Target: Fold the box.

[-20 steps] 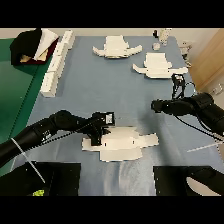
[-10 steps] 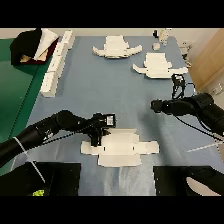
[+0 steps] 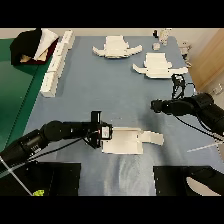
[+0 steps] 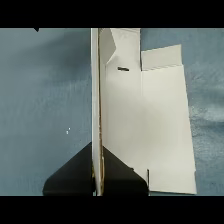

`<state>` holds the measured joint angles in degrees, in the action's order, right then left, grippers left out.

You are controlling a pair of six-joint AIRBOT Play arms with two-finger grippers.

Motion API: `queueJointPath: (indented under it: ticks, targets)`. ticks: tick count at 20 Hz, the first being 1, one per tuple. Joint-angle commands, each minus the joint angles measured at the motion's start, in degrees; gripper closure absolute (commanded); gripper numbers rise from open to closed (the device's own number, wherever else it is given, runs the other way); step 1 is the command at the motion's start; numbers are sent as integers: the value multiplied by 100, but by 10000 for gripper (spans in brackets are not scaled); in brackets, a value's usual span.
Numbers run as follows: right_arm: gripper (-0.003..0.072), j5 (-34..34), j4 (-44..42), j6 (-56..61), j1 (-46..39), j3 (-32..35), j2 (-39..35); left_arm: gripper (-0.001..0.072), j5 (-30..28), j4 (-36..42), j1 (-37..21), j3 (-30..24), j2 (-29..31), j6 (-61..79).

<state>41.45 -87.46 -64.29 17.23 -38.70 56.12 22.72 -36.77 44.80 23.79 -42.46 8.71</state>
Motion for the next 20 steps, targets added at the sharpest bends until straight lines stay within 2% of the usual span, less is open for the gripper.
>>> queueJointPath:
  ticks: [1,3,7,10,12,16,18,20]
  targets:
    - [396,-4,-22,2,2,-2,0,698,-916,-72,597,-501,133,66]
    - [396,-9,-39,2,2,-2,0,697,-1147,-68,776,-619,-13,22]
    - [395,-7,-44,0,2,-2,0,696,-1335,-70,763,-619,-345,-103]
    - [396,-7,-42,0,4,-2,0,696,-1344,-70,737,-402,-330,-304]
    - [396,-7,-42,0,2,-2,0,696,-1064,-72,544,-173,-330,-382]
    - [396,-20,-42,0,2,-2,0,696,225,-70,-260,98,-367,-385]
    - [396,-83,-42,0,2,-2,0,696,595,-52,-522,201,-479,-382]
    - [395,-92,-44,0,2,-2,0,696,697,-57,-560,323,-647,-376]
